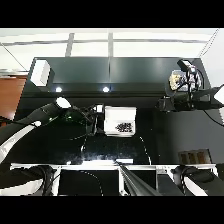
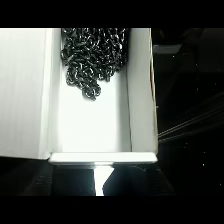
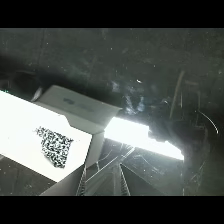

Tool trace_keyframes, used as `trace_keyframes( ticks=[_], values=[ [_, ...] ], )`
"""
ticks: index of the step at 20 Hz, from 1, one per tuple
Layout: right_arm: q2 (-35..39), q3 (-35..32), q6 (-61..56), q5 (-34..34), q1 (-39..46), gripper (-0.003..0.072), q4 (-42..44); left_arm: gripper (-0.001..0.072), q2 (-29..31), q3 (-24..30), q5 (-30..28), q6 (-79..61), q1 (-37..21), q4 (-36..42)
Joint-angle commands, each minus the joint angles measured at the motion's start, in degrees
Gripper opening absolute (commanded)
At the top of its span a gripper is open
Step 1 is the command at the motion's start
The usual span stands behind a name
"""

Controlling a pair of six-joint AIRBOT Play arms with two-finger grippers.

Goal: Fold the box and place the chain.

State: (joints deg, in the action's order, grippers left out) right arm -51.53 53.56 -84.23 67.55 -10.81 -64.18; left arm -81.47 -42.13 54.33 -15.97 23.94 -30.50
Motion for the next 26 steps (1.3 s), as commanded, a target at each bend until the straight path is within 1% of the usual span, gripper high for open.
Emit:
trace_keyframes(
  ticks=[1, 2, 3, 4, 5, 6, 9, 12, 13, 14, 16, 17, 18, 19, 20, 22, 24, 26],
  values=[
    [0.0, 0.0, 0.0, -0.3, 0.0, 0.0266, 0.0, 0.0379, 0.0, 0.0, -0.3, 0.0, 0.2, -0.1],
    [0.0, 0.0, 0.0, -0.2, 0.0, 0.0266, 0.0, 0.0302, 0.0, 0.0, -0.3, 0.0, 0.2, -0.1],
    [0.0, 0.0, 0.0, 0.0, 0.0, 0.0268, -0.3, 0.0286, 0.0, 0.0, -0.3, -0.1, 0.2, -0.1],
    [0.0, 0.0, 0.0, -0.3, 0.0, 0.0369, -1.1, 0.0286, 0.0, 0.0, -0.3, -0.1, 0.2, -0.1],
    [-0.2, 0.0, 0.0, -1.1, 0.0, 0.0645, -1.7, 0.0286, 0.0, 0.0, -0.3, -0.1, 0.2, -0.1],
    [-0.6, 0.0, 0.0, -2.8, 0.0, 0.0688, -1.7, 0.0286, 0.0, 0.0, -0.3, -0.1, 0.2, -0.1],
    [-5.5, 0.0, 0.3, -8.8, 0.0, 0.0688, 1.6, 0.0286, 0.0, 0.0, -0.3, -0.1, 0.2, -0.1],
    [-14.4, 0.1, 4.3, -15.0, 0.0, 0.0688, 8.9, 0.0287, 0.0, 0.0, -0.3, -0.1, 0.2, -0.1],
    [-16.9, 0.1, 7.0, -15.9, -0.6, 0.0688, 10.7, 0.0287, 0.0, 0.0, -0.3, -0.1, 0.2, -0.1],
    [-19.2, 0.1, 10.1, -16.3, -2.1, 0.0688, 10.7, 0.0287, 0.0, 0.0, -0.3, -0.1, 0.2, -0.1],
    [-21.2, 0.1, 20.1, -16.8, -5.1, 0.0688, 10.6, 0.0287, 0.0, 0.0, -0.3, -0.1, 0.2, -0.1],
    [-20.9, 0.1, 26.1, -16.5, -6.5, 0.0688, 11.0, 0.0287, 0.0, 0.0, -0.3, -0.1, 0.2, -0.1],
    [-20.4, 0.6, 33.9, -14.0, -7.7, 0.0688, 12.0, 0.0287, 0.0, 0.0, -0.3, -0.1, 0.2, -0.1],
    [-19.6, 1.4, 42.8, -9.5, -8.6, 0.0688, 12.0, 0.0287, 0.0, 0.0, -0.3, -0.1, 0.2, -0.1],
    [-18.9, 2.2, 48.2, -5.7, -9.0, 0.0687, 11.6, 0.0287, 0.0, 0.0, -0.3, -0.1, 0.2, -0.1],
    [-16.9, 2.7, 52.4, -1.6, -9.0, 0.0688, 10.9, 0.0287, 0.0, 0.0, -0.3, -0.1, 0.2, -0.1],
    [-16.1, 2.7, 53.2, 0.5, -9.1, 0.0688, 10.2, 0.0287, 0.0, 0.0, -0.3, -0.1, 0.2, -0.1],
    [-16.1, 2.4, 53.2, 1.0, -9.4, 0.0687, 10.4, 0.0287, 0.0, 0.0, -0.3, -0.1, 0.2, -0.1]
  ],
)
